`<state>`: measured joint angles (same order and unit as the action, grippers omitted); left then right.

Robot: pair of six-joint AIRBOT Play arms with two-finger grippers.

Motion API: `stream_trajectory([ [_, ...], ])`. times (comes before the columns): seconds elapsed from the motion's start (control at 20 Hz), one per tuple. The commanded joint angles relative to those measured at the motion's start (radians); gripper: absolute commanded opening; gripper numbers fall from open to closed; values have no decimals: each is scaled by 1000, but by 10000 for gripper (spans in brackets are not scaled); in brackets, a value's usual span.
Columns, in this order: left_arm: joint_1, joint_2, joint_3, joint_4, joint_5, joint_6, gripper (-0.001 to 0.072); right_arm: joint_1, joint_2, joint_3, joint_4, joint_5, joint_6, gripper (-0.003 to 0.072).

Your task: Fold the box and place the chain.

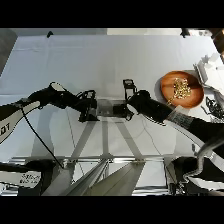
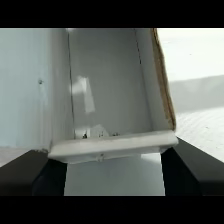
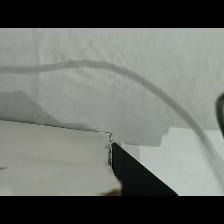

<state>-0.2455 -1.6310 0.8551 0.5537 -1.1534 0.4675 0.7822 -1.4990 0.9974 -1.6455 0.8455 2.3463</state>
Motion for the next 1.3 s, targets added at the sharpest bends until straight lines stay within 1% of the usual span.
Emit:
stream_trajectory([
  [0.0,0,0,0,4,-2,3,154,4,-4,0,1,-28,13,17],
  [0.05,0,0,0,4,-3,3,154,4,-4,0,1,-34,13,18],
  [0.1,0,0,0,4,-2,3,154,4,-4,0,1,-39,13,85],
  [0.2,0,0,0,4,-3,3,154,4,2,0,2,-37,12,481],
  [0.25,0,0,0,4,-2,3,154,4,12,0,2,-29,6,543],
  [0.35,0,0,0,4,-2,3,154,3,52,0,0,-20,-27,543],
  [0.45,0,0,0,4,-3,3,154,0,114,0,1,-8,-116,543],
  [0.65,0,0,0,4,-2,3,154,0,274,0,1,71,-269,543],
  [0.75,0,0,0,4,-2,3,154,0,360,0,-5,100,-376,543],
  [0.8,0,0,0,4,-3,3,154,0,400,0,-17,109,-440,543],
  [0.9,0,0,0,4,-2,3,154,-10,483,0,-92,113,-579,543],
  [0.95,0,0,0,4,-3,3,154,-31,515,0,-117,120,-607,542],
  [1.1,0,0,0,4,-3,3,154,-191,573,0,-140,135,-643,542],
  [1.25,0,0,0,4,-2,3,154,-435,555,0,-137,155,-658,543],
])
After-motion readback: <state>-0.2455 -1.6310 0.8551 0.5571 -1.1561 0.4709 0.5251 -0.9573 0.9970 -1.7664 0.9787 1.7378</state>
